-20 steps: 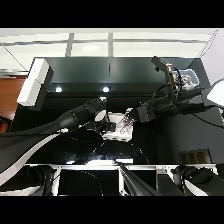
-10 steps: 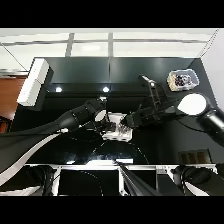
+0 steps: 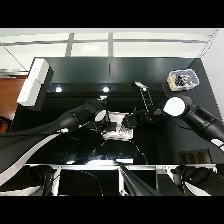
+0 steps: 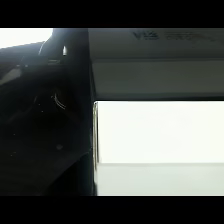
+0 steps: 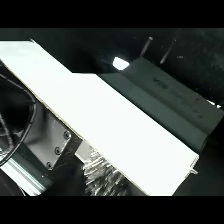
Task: Fold the box and place the chain.
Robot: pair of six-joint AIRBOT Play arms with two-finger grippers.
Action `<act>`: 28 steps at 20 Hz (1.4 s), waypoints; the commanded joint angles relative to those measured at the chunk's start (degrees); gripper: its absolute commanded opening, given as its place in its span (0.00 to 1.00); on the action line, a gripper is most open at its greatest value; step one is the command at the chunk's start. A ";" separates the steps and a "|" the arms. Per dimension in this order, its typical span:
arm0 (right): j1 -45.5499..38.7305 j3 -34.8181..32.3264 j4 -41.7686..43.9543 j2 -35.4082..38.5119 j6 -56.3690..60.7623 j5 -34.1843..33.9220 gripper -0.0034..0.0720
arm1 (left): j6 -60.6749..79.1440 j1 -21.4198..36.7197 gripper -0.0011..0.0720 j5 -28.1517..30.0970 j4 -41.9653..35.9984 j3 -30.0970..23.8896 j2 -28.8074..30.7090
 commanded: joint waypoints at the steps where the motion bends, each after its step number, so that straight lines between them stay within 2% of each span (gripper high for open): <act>1: -1.55 0.44 -1.03 -0.15 0.04 3.69 0.63 | -0.42 0.04 0.05 0.72 -0.68 -0.02 0.00; 5: -11.19 1.05 -1.64 8.72 -0.52 9.07 0.63 | -3.32 0.07 0.05 0.15 -0.90 0.07 0.07; 6: -14.08 1.05 -2.19 11.54 -0.52 10.49 0.63 | -4.02 0.07 0.09 -0.22 -1.25 0.37 0.07; 8: -18.97 1.05 -4.02 16.00 -0.50 13.33 0.63 | -2.78 0.07 0.69 -2.08 -0.28 2.82 0.33; 9: -21.03 1.05 -5.16 17.53 -0.50 14.40 0.63 | 0.15 0.07 0.75 -3.87 2.67 4.61 0.81; 12: -26.51 1.05 -7.10 20.11 -0.46 15.61 0.63 | 15.72 0.07 0.75 -10.40 7.21 8.20 3.78; 14: -28.74 1.05 -7.10 20.24 -0.44 15.96 0.63 | 28.83 0.98 0.75 -13.73 7.61 7.93 8.02; 16: -29.53 1.05 -7.21 20.22 -0.44 15.87 0.63 | 37.03 4.33 0.75 -14.05 7.48 5.77 13.00; 18: -29.53 1.05 -7.30 20.22 -0.42 15.85 0.63 | 46.03 11.47 0.75 -13.07 1.97 1.68 17.86; 20: -29.53 1.03 -7.32 20.22 -0.39 15.82 0.63 | 59.54 21.66 0.75 -9.05 -13.07 -5.20 21.94; 22: -29.53 1.03 -7.30 20.22 0.24 15.85 0.63 | 76.17 31.04 0.75 -6.01 -32.28 -12.28 23.12; 23: -29.53 1.03 -7.30 20.24 0.42 15.87 0.63 | 84.37 35.01 0.81 -5.14 -40.96 -16.11 22.67; 24: -29.53 1.03 -7.30 20.22 1.09 15.85 0.63 | 92.78 37.27 0.99 -3.85 -45.62 -19.52 21.97; 26: -29.53 1.03 -7.30 20.22 2.05 15.91 0.63 | 108.13 37.90 0.99 -0.50 -44.70 -23.58 20.02; 28: -29.51 1.03 -7.28 20.22 3.02 15.91 0.63 | 123.84 37.66 0.99 0.81 -44.72 -24.96 18.14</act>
